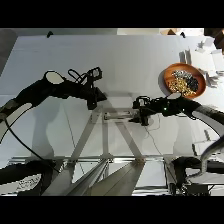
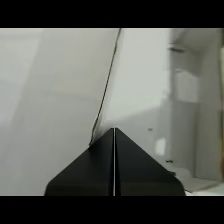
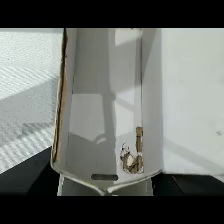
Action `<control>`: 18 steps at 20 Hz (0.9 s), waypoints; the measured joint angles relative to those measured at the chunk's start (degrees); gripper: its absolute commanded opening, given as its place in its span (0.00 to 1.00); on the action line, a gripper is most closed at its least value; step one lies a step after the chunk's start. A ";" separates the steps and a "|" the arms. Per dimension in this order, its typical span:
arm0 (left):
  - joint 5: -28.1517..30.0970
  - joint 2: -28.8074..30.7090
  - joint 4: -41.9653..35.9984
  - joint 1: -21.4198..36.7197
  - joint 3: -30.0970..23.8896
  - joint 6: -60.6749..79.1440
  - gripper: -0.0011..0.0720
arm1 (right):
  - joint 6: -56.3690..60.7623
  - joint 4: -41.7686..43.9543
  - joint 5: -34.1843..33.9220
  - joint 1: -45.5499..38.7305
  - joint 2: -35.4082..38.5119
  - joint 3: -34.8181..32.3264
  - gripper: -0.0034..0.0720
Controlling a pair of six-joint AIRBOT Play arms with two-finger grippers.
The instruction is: Fold the box and place the chain.
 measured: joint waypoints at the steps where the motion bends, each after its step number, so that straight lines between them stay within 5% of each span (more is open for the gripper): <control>1: 0.79 -0.96 0.04 -0.02 -0.02 -0.74 0.02 | 0.00 0.00 0.00 0.00 0.00 0.00 0.76; 10: 1.88 -7.13 0.07 0.11 -0.02 -2.64 0.02 | 0.04 0.07 0.00 0.00 0.00 0.00 0.76; 18: -6.60 2.82 4.66 2.69 -0.02 -2.64 0.03 | -0.04 -0.04 0.02 0.00 0.00 0.00 0.76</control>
